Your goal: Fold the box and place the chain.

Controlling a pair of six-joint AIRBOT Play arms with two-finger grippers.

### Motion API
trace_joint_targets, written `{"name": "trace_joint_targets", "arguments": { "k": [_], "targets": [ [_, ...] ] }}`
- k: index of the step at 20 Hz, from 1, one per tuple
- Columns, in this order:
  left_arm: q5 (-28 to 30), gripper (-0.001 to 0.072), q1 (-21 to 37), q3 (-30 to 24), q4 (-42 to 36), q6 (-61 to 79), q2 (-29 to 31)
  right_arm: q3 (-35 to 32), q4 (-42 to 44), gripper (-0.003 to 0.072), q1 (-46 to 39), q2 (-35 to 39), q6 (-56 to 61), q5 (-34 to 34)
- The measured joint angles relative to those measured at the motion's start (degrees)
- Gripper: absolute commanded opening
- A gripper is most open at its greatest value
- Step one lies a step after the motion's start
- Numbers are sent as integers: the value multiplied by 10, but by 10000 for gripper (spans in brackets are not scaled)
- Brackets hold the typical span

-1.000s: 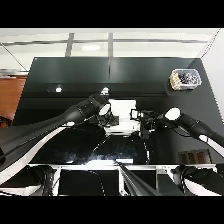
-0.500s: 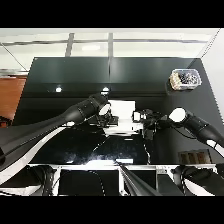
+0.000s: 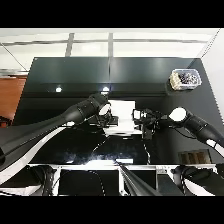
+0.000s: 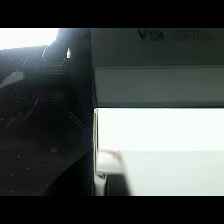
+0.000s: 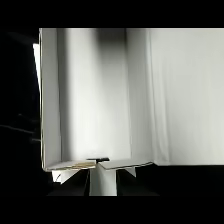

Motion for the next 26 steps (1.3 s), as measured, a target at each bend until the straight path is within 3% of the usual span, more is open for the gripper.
{"name": "trace_joint_targets", "arguments": {
  "k": [5, 10, 12, 13, 14, 16, 17, 18, 19, 22, 26],
  "targets": [
    [2, 31, 0, 0, 2, 0, 0, 0, 76, 183, 13, -22, 0, -10],
    [10, 31, 0, 0, 1, 0, 0, 0, 94, 185, 21, -35, 0, -21],
    [11, 31, 0, 0, 0, -1, 0, 0, 94, 430, 22, -36, 1, -23],
    [12, 31, 0, 0, 0, 0, 0, 0, 92, 379, 22, -36, 6, -26],
    [13, 31, 0, 0, -1, -2, 0, 0, 91, 185, 22, -37, 14, -30],
    [13, 31, 0, 0, -1, -2, 0, 0, 84, 418, 22, -37, 25, -31],
    [13, 31, 0, 0, -1, -2, 0, 0, 83, 300, 22, -37, 28, -34],
    [14, 31, 0, 0, -1, -2, 0, 0, 80, 62, 22, -37, 33, -36],
    [13, 31, 0, 0, -1, -2, 0, 0, 76, 23, 22, -37, 38, -38],
    [16, 31, 0, 0, -2, -2, 0, 3, 46, 22, 17, -25, 102, -32],
    [15, 31, 0, 0, -2, 0, 0, 55, -88, 22, -30, 34, 327, 82]
  ]
}}
